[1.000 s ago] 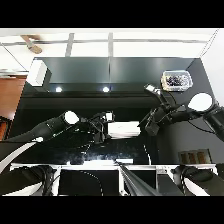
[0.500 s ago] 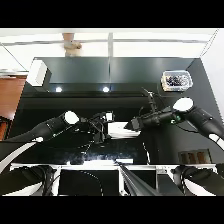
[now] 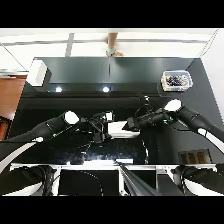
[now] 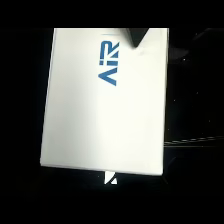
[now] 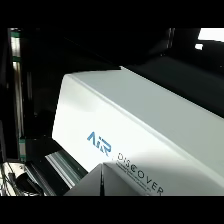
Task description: Fold the box and place the chain.
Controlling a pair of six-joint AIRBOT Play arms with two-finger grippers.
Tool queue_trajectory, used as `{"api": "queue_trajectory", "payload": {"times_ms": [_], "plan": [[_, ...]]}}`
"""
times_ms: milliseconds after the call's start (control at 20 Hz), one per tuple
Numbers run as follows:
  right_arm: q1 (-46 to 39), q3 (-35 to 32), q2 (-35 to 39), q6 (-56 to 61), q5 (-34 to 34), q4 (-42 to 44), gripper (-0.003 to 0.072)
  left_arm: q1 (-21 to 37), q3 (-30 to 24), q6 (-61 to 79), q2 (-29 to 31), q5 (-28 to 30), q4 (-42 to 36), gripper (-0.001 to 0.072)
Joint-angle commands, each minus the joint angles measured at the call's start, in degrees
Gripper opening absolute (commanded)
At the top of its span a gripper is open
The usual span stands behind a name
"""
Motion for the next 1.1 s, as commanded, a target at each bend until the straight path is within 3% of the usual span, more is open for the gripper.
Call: {"api": "queue_trajectory", "payload": {"times_ms": [0, 700, 1050], "plan": [[0.07, -0.22, -1.29, 0.39, -0.76, -2.36, 0.001, 0.0, 0.02, -0.09, 0.02, 0.2, -0.07, 0.0277], [1.81, -0.17, -1.27, 0.37, -2.08, -3.41, 0.001, 0.0, 0.02, -0.09, 0.02, 0.17, -0.04, 0.0277], [-5.35, 4.63, 5.55, -2.21, 11.34, 2.49, 0.001, 0.02, 0.02, -0.09, 0.04, 0.2, -0.04, 0.0277]]}}
